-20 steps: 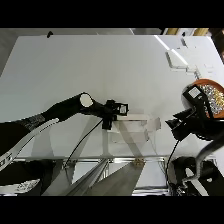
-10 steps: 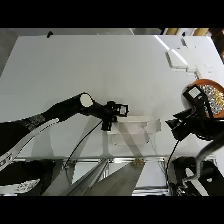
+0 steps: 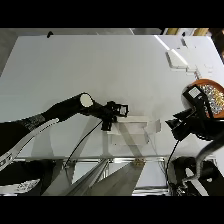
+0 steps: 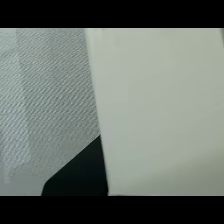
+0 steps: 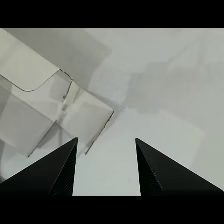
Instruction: Fold the box and place the chain.
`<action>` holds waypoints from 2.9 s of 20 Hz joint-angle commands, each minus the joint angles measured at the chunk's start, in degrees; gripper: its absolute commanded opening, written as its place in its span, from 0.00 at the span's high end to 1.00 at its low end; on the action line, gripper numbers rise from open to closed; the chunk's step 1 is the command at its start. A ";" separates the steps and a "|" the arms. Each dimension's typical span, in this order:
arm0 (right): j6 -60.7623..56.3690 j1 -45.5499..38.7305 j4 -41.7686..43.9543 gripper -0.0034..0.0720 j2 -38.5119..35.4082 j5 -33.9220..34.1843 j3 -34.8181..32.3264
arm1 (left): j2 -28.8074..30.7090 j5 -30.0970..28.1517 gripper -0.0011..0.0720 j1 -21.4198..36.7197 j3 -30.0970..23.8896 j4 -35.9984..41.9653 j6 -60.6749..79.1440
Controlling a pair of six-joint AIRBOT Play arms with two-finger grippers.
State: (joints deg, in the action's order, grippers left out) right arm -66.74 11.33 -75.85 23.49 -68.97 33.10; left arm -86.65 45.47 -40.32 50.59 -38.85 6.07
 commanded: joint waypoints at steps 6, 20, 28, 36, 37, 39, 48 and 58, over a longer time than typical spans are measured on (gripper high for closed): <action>12.81 0.04 11.30 0.93 0.04 0.96 -4.92 | 0.07 -0.20 0.97 -0.09 0.00 0.02 -0.04; 52.11 16.00 14.23 0.20 6.56 13.18 -17.09 | 0.07 -0.20 0.97 -0.09 0.00 0.02 -0.04; 46.34 27.74 3.89 0.05 5.46 26.77 -24.22 | 0.07 -0.22 0.97 -0.13 0.00 0.02 -0.04; 41.05 27.93 1.01 0.05 5.81 32.57 -24.52 | 0.07 -0.20 0.97 -0.13 0.00 0.04 -0.04; 41.05 27.93 1.09 0.05 5.81 32.59 -24.35 | 0.07 -0.20 0.97 -0.13 0.00 0.04 -0.04; 41.05 27.93 1.29 0.05 5.81 32.54 -23.80 | 0.07 -0.22 0.97 -0.13 0.00 0.02 -0.04; 42.38 17.51 4.81 0.05 5.88 29.73 -19.87 | 0.07 -0.22 0.97 -0.13 0.00 0.02 -0.04; 57.64 8.35 20.26 0.05 15.17 27.69 -16.74 | 0.07 -0.20 0.97 -0.13 0.00 0.02 -0.04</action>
State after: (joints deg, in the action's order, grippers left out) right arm -15.33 22.31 -61.87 35.20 -41.12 15.11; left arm -86.63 45.28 -40.40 50.57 -38.81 6.00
